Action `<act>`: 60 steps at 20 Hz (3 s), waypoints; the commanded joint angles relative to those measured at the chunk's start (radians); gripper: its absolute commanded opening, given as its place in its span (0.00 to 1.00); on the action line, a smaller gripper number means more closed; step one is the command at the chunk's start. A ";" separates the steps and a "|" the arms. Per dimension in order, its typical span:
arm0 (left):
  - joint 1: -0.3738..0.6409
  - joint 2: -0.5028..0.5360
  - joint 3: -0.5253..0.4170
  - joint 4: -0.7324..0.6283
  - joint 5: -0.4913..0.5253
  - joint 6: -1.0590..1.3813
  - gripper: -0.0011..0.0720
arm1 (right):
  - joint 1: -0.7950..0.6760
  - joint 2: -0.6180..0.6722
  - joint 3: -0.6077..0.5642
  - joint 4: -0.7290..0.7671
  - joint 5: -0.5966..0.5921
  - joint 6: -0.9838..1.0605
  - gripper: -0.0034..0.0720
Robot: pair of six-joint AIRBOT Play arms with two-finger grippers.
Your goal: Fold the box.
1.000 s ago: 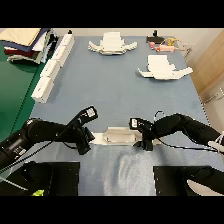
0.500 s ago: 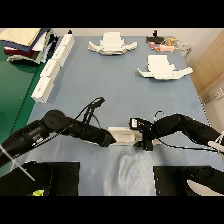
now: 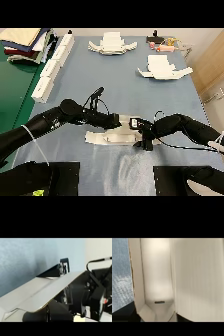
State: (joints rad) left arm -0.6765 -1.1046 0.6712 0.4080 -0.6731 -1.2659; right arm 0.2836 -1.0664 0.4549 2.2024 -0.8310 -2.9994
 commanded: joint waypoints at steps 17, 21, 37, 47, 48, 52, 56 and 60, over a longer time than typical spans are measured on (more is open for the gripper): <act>0.067 -0.150 0.004 0.200 -0.018 -0.137 0.03 | 0.000 0.000 0.001 0.000 0.000 0.000 0.70; 0.067 -0.148 0.005 0.198 -0.019 -0.108 0.03 | 0.000 0.000 0.001 0.000 0.000 0.000 0.70; 0.140 0.558 -0.084 0.587 -0.393 0.415 0.75 | 0.000 0.000 0.001 0.000 0.000 0.000 0.70; 0.140 0.403 -0.220 0.528 -0.197 0.906 0.95 | 0.000 0.000 0.001 0.000 0.000 0.000 0.70; 0.140 0.378 -0.221 0.517 -0.197 0.974 0.95 | 0.000 0.000 0.001 0.000 0.000 0.000 0.70; 0.140 0.304 -0.246 0.423 -0.160 1.194 0.95 | 0.000 0.000 0.001 0.000 0.000 0.000 0.70; 0.140 0.217 -0.256 0.256 -0.051 1.337 0.95 | 0.000 0.000 0.001 0.000 0.000 0.000 0.70; 0.097 0.165 -0.246 0.223 -0.013 1.378 0.95 | 0.000 0.000 0.001 0.000 0.000 0.000 0.70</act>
State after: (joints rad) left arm -0.5514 -0.8997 0.4221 0.6819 -0.7219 0.0433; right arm 0.2836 -1.0668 0.4549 2.2021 -0.8314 -3.0001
